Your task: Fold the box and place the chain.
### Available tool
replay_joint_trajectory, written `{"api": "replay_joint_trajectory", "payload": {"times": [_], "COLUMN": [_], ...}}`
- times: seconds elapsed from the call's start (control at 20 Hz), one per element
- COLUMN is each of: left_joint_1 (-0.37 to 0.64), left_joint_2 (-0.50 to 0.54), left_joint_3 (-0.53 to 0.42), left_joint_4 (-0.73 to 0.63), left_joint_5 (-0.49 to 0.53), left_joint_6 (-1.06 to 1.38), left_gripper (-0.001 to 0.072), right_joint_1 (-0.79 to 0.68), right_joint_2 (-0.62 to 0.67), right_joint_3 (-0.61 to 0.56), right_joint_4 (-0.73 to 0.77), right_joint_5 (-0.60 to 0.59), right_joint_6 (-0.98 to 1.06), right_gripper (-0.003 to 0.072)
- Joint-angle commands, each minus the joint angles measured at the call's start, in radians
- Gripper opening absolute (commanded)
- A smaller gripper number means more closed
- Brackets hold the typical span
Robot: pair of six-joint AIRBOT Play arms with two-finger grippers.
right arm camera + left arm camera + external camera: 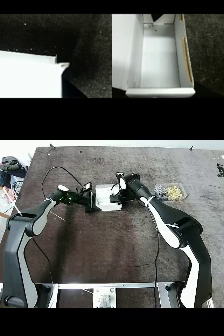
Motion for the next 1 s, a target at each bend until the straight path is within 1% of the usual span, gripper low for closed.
{"api": "replay_joint_trajectory", "payload": {"times": [0.0, 0.2, 0.35, 0.4, 0.45, 0.5, 0.55, 0.6, 0.65, 0.95], "left_joint_1": [0.001, 0.001, 0.001, 0.001, 0.001, 0.001, 0.001, 0.001, 0.001, 0.001], "left_joint_2": [0.0, 0.0, 0.0, 0.0, 0.0, 0.0, 0.0, 0.0, 0.0, 0.0], "left_joint_3": [0.0, 0.0, 0.0, 0.0, 0.0, 0.0, 0.0, 0.0, 0.0, 0.0], "left_joint_4": [0.002, 0.002, 0.002, 0.002, 0.002, 0.002, 0.002, 0.002, 0.002, 0.002], "left_joint_5": [0.0, 0.0, 0.0, 0.0, 0.0, 0.0, 0.0, 0.0, 0.0, 0.0], "left_joint_6": [0.002, 0.002, 0.002, 0.002, 0.002, 0.002, 0.002, 0.002, 0.002, 0.002], "left_gripper": [0.0338, 0.0338, 0.0337, 0.0338, 0.0337, 0.0338, 0.0338, 0.0338, 0.0338, 0.0338], "right_joint_1": [0.002, 0.0, -0.017, -0.022, -0.026, -0.026, -0.026, -0.026, -0.026, -0.026], "right_joint_2": [0.002, 0.015, 0.015, 0.015, 0.015, 0.015, 0.015, 0.015, 0.016, 0.022], "right_joint_3": [0.0, 0.0, 0.0, 0.0, 0.0, 0.0, 0.0, 0.0, 0.0, 0.0], "right_joint_4": [-0.012, -0.003, 0.064, 0.082, 0.094, 0.098, 0.102, 0.106, 0.11, 0.124], "right_joint_5": [-0.024, -0.023, -0.019, -0.019, -0.018, -0.019, -0.018, -0.019, -0.018, -0.015], "right_joint_6": [-0.008, 0.001, -0.005, -0.005, -0.008, -0.02, -0.024, -0.024, -0.024, -0.028], "right_gripper": [0.0012, 0.0015, 0.0019, 0.0111, 0.0134, 0.0057, 0.0046, 0.0099, 0.0168, 0.0169]}}
